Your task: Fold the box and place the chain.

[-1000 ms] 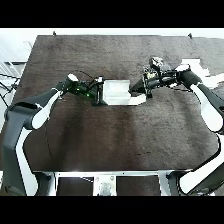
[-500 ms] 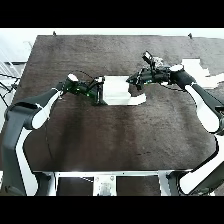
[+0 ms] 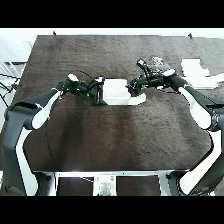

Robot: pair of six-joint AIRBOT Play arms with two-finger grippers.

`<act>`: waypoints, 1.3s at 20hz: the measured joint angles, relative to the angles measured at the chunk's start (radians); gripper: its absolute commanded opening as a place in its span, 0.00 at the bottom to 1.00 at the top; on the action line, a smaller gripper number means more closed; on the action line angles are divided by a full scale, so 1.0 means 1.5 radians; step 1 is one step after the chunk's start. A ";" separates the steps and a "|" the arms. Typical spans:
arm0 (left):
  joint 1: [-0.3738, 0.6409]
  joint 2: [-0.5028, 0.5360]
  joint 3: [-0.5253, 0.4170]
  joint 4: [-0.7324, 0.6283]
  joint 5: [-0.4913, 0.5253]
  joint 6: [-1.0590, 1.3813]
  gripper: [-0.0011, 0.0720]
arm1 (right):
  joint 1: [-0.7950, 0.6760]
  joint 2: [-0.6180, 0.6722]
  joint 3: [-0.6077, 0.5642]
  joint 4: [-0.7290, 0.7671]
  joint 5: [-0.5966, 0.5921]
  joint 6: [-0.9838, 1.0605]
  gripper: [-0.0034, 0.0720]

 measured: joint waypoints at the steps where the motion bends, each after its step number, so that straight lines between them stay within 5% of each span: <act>1: 0.000 0.000 0.000 0.000 0.000 0.000 0.74 | 0.000 0.003 0.001 -0.002 0.002 0.000 0.06; 8: 0.000 0.000 0.000 0.000 0.000 0.001 0.74 | -0.010 0.103 -0.007 -0.033 0.021 -0.037 0.06; 9: 0.000 0.000 0.000 0.000 0.000 0.001 0.74 | -0.013 0.123 -0.016 -0.049 0.024 -0.044 0.18; 10: 0.000 0.000 0.000 0.000 0.000 0.001 0.74 | -0.017 0.142 -0.029 -0.068 0.027 -0.055 0.57; 11: 0.000 0.000 0.000 0.000 0.000 0.001 0.74 | -0.020 0.157 -0.041 -0.089 0.031 -0.067 0.85; 22: 0.000 0.000 0.000 0.000 0.000 0.001 0.74 | -0.009 0.141 -0.130 -0.196 0.037 -0.179 0.85; 26: 0.000 0.000 0.000 0.000 0.000 0.001 0.74 | 0.003 0.129 -0.132 -0.198 0.036 -0.188 0.60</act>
